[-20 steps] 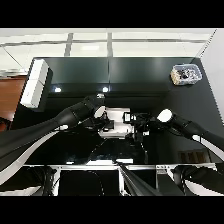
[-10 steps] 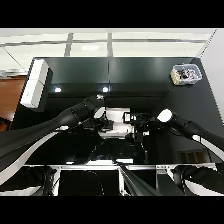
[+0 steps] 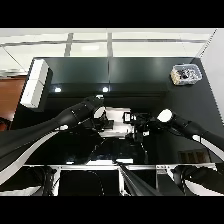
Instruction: Fold the box and place the chain.
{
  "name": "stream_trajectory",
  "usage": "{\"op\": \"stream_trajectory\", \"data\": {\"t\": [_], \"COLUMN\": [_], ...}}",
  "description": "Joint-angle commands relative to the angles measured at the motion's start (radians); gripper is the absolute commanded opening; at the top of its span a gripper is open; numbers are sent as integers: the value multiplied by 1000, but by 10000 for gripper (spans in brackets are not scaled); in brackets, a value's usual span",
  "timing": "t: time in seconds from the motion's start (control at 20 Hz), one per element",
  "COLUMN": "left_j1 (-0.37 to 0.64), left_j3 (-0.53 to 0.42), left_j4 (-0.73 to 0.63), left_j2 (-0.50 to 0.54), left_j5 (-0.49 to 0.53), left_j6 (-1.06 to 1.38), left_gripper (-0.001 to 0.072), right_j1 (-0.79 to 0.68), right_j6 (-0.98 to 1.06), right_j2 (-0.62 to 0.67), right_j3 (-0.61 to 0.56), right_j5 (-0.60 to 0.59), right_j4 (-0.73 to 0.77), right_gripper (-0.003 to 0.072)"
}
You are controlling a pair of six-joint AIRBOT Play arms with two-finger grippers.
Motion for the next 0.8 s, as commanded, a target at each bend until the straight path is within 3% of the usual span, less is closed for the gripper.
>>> {"op": "stream_trajectory", "data": {"t": [0.0,0.75], "left_j1": [0,0], "left_j3": [0,0], "left_j4": [-4,-1], "left_j2": [-1,-2], "left_j5": [8,9], "left_j6": [-1,32], "left_gripper": [27,27], "right_j1": [1,1], "right_j6": [0,0], "right_j2": [-1,-1], "right_j3": [0,0], "right_j5": [1,1], "right_j4": [0,1], "right_gripper": [412,412]}}
